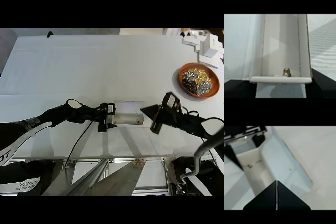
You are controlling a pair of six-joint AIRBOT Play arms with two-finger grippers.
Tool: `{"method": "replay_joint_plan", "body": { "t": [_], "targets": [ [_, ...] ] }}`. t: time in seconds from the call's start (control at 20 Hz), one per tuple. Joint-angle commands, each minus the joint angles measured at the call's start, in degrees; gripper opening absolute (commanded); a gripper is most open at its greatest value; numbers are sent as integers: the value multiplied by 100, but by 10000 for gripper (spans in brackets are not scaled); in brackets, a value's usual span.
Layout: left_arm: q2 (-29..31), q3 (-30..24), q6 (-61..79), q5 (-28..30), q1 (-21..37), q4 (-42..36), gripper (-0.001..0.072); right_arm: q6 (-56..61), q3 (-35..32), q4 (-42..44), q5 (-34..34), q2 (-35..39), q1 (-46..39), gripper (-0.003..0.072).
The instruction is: Fold the box and place the chain.
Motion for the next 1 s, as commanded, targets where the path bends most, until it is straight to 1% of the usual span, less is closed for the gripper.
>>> {"method": "replay_joint_plan", "body": {
  "t": [0.0, 0.1, 0.15, 0.2, 0.25, 0.3, 0.35, 0.4, 0.5, 0.6, 0.65, 0.75, 0.85, 0.95],
  "targets": [
    [4, 0, -4, 0, 0, -4, 254, 977, 7, -2575, 1491, 592, 0, 15],
    [4, 0, -4, 0, -2, -4, 254, 1237, 4, -3565, 1871, 568, 0, 16],
    [4, 0, -4, -2, -2, -4, 254, 1187, 4, -3891, 1849, 551, 0, 17],
    [4, 0, -4, -2, 0, -4, 254, 1040, 4, -4046, 1762, 544, 0, 43],
    [4, 0, -4, -4, -2, -4, 254, 935, 4, -4070, 1668, 525, 0, 189],
    [4, 0, -4, -2, 0, -4, 254, 844, 4, -4072, 1532, 514, 55, 309],
    [4, 0, -4, -2, 0, -7, 254, 824, -2, -3926, 1325, 483, 111, 328],
    [7, 0, -4, -2, -2, -9, 254, 820, 0, -3703, 1086, 444, 166, 328],
    [7, 0, -4, -2, 0, -9, 254, 739, -2, -3543, 568, 376, 238, 327],
    [7, 0, -4, -2, 0, -9, 254, 697, -2, -3545, 424, 293, 238, 327],
    [7, 0, -4, -2, -2, -9, 254, 498, -11, -3488, 348, 216, 238, 327],
    [7, 0, -4, -2, 0, -9, 254, 153, -57, -3283, 160, -87, 238, 328],
    [7, 0, -4, -2, -2, -9, 254, -195, -63, -2863, -9, -527, 238, 327],
    [7, 0, -4, -2, -2, -9, 254, -852, -63, -2415, -223, -1029, 238, 325]
  ]
}}
